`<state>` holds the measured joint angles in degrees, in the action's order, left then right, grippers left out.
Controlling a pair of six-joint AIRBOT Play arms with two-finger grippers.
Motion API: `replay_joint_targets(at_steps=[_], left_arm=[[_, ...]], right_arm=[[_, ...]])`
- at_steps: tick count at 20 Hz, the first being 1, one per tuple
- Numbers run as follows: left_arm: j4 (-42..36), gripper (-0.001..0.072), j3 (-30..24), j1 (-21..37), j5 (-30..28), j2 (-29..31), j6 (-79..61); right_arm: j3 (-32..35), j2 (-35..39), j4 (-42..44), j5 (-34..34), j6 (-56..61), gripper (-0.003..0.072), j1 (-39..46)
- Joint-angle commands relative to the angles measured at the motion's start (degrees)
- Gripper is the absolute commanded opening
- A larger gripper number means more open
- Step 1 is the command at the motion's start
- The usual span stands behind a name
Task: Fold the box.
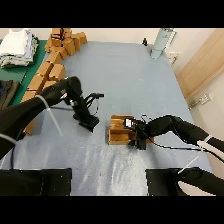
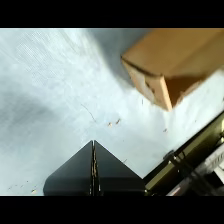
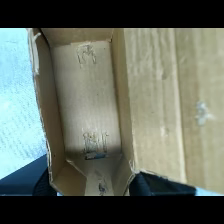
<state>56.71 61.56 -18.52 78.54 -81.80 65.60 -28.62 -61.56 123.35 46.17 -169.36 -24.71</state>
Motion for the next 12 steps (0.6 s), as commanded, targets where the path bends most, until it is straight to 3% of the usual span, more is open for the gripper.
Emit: replay_joint_targets(at_steps=[1, 4, 7, 12], left_arm=[[-13.0, 0.0011, -14.16, 5.22, -0.85, 8.28, -21.75], [-26.86, 0.0012, -22.93, 9.07, -1.84, 14.29, -40.0], [-30.16, 0.0013, -24.02, 6.58, -3.45, 15.37, -54.82], [-29.75, 0.0012, -24.02, 0.17, -21.09, 15.37, -64.02]], right_arm=[[0.0, -0.02, 0.02, -0.02, 0.0, 0.053, -0.02], [0.0, -0.04, 0.04, 0.0, 0.0, 0.0531, -0.04], [0.0, -0.02, -0.13, 0.13, 0.0, 0.053, -0.02], [0.0, -0.02, -0.13, 0.15, 0.0, 0.0531, -0.02]])
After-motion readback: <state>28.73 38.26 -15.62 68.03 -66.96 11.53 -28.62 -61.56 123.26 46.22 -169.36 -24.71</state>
